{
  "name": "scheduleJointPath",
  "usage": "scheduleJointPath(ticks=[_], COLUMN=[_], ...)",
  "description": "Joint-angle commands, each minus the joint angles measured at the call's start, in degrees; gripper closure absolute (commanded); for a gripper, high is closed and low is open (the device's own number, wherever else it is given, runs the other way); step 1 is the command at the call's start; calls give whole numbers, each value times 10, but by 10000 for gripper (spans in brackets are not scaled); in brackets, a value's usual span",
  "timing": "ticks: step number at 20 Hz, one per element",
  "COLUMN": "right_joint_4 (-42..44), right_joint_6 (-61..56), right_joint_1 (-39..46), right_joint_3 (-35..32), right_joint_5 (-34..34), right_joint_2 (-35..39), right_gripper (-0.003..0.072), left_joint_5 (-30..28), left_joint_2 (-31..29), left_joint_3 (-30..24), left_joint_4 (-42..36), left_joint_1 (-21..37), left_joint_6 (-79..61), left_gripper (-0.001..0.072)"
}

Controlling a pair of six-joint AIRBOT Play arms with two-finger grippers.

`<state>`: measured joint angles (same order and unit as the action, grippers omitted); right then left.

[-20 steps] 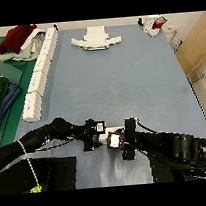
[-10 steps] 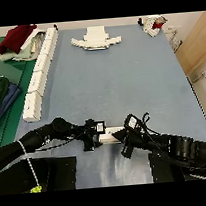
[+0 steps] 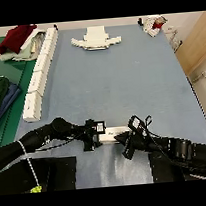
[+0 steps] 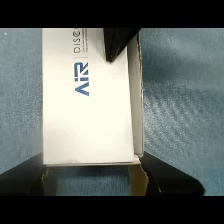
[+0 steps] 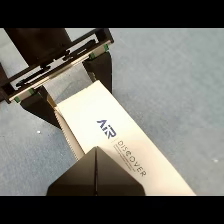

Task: Fold the box.

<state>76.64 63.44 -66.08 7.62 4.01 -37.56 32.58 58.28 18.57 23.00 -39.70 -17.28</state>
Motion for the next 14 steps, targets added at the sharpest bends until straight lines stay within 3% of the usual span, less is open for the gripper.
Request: scheduleJointPath(ticks=[1,7,14], right_joint_4=[17,18,-7], right_joint_6=[-3,-2,-1], right_joint_1=[-1,-1,8], right_joint_3=[-6,-6,8], right_joint_5=[5,5,32], right_joint_2=[-31,-26,30], right_gripper=[679,679,666], left_joint_5=[0,0,0], left_joint_2=[0,0,0], left_joint_3=[0,0,0], left_joint_4=[0,0,0], left_joint_1=[0,0,0], left_joint_6=[0,0,0], left_gripper=[204,204,204])
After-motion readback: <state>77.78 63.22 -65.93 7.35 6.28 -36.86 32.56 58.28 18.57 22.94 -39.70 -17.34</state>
